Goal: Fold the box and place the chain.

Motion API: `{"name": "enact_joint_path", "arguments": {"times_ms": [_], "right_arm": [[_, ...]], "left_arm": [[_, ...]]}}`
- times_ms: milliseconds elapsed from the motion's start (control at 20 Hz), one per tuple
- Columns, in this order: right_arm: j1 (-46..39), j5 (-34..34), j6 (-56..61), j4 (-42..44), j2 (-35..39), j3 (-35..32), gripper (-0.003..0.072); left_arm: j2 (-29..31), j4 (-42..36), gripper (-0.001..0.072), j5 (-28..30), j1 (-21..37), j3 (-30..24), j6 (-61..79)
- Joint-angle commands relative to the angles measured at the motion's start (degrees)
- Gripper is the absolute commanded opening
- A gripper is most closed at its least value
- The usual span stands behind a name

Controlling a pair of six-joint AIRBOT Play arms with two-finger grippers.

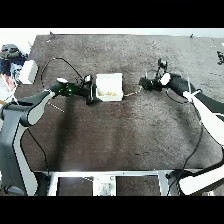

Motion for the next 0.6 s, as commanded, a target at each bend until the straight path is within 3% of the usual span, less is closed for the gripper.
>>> {"name": "enact_joint_path", "arguments": {"times_ms": [0, 250, 500, 550], "right_arm": [[2.95, -0.11, -2.78, -0.15, 7.48, 0.00, 0.0013], [8.98, -0.35, -3.61, -1.79, 17.27, 0.00, 0.0013], [7.34, 0.39, 0.52, -7.65, 14.95, -1.75, 0.0028], [5.51, 0.39, 0.63, -7.54, 13.66, -2.45, 0.0163]], "left_arm": [[0.04, 0.02, 0.0466, 0.02, -0.04, 0.04, 0.02], [0.04, 0.02, 0.0466, 0.02, -0.04, 0.04, 0.02], [0.04, 0.02, 0.0466, 0.07, -0.04, 0.04, 0.02], [0.04, 0.02, 0.0466, 0.02, -0.04, 0.04, 0.02]]}}
